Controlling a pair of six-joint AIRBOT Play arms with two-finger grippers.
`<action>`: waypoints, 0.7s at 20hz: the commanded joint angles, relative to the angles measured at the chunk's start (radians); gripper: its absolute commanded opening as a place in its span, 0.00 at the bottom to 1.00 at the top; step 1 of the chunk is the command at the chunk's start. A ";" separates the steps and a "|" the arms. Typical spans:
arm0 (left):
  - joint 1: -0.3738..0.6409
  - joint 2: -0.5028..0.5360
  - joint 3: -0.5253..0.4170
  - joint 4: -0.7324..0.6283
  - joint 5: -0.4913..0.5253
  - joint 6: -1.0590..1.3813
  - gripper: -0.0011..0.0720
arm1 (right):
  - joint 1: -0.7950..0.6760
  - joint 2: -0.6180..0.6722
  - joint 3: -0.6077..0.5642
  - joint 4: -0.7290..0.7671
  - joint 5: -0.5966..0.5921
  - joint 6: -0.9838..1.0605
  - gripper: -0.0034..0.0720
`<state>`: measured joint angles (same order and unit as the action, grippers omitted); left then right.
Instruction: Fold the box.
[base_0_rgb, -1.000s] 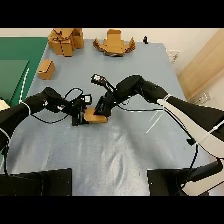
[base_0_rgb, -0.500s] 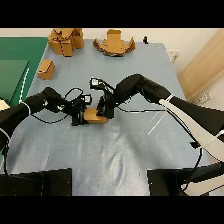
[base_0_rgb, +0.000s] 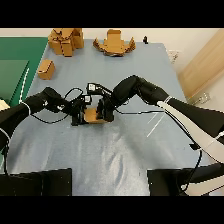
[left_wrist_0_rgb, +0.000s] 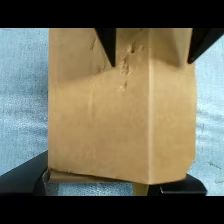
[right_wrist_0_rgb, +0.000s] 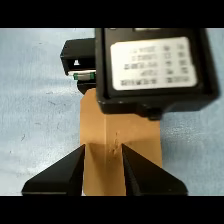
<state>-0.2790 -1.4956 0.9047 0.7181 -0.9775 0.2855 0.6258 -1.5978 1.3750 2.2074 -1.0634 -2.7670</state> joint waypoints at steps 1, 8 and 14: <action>-0.001 0.000 0.000 0.000 -0.001 0.000 0.50 | 0.019 -0.001 0.001 -0.080 0.032 0.064 0.50; 0.000 0.000 0.000 0.000 -0.001 0.000 0.50 | 0.072 -0.001 0.000 -0.224 0.087 0.098 0.53; 0.000 0.000 0.000 0.000 -0.001 -0.018 0.50 | 0.139 0.046 -0.014 -0.303 0.079 0.301 0.40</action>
<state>-0.2790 -1.4956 0.9047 0.7181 -0.9791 0.2729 0.7357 -1.5761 1.3701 1.9488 -0.9783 -2.5576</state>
